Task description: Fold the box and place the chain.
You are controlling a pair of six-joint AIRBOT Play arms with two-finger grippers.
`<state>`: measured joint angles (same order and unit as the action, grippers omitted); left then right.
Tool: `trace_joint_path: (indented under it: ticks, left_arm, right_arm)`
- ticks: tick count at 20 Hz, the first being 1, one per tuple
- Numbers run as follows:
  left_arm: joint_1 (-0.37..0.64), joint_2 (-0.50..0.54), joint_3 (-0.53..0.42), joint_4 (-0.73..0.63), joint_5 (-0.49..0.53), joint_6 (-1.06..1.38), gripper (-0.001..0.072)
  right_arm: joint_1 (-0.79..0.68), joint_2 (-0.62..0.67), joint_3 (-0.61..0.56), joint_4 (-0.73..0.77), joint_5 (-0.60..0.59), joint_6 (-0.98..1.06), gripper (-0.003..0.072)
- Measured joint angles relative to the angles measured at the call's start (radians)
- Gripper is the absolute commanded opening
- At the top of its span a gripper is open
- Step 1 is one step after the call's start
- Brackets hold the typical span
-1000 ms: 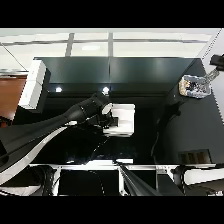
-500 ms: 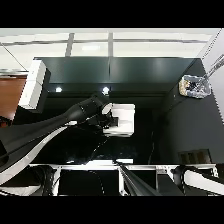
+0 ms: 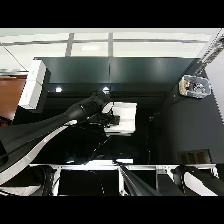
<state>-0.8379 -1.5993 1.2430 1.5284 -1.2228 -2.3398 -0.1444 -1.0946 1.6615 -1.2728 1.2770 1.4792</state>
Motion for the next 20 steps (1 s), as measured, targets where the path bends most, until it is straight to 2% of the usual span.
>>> trace_joint_path:
  ticks: [3, 6, 9, 12, 16, 20]
  left_arm:
    - [0.000, 0.000, 0.000, 0.000, 0.000, 0.000, 0.0030]
    - [0.000, 0.000, 0.001, 0.000, 0.000, 0.000, 0.0030]
    - [0.000, 0.000, 0.001, 0.000, 0.000, 0.000, 0.0030]
    - [0.000, 0.000, 0.001, 0.000, 0.000, 0.000, 0.0030]
    - [0.000, 0.000, 0.001, 0.000, 0.000, 0.000, 0.0031]
    - [0.000, 0.000, 0.001, 0.000, 0.000, 0.001, 0.0030]
  right_arm:
    - [0.050, 0.045, -0.007, 0.045, 0.029, -0.008, 0.0015]
    - [0.074, 0.068, -0.020, 0.120, 0.116, -0.047, 0.0015]
    - [0.084, 0.079, -0.069, 0.268, 0.193, -0.121, 0.0015]
    - [0.100, 0.083, -0.171, 0.417, 0.255, -0.188, 0.0015]
    - [0.167, 0.085, -0.337, 0.529, 0.253, -0.232, 0.0015]
    - [0.280, 0.085, -0.486, 0.587, 0.155, -0.253, 0.0016]
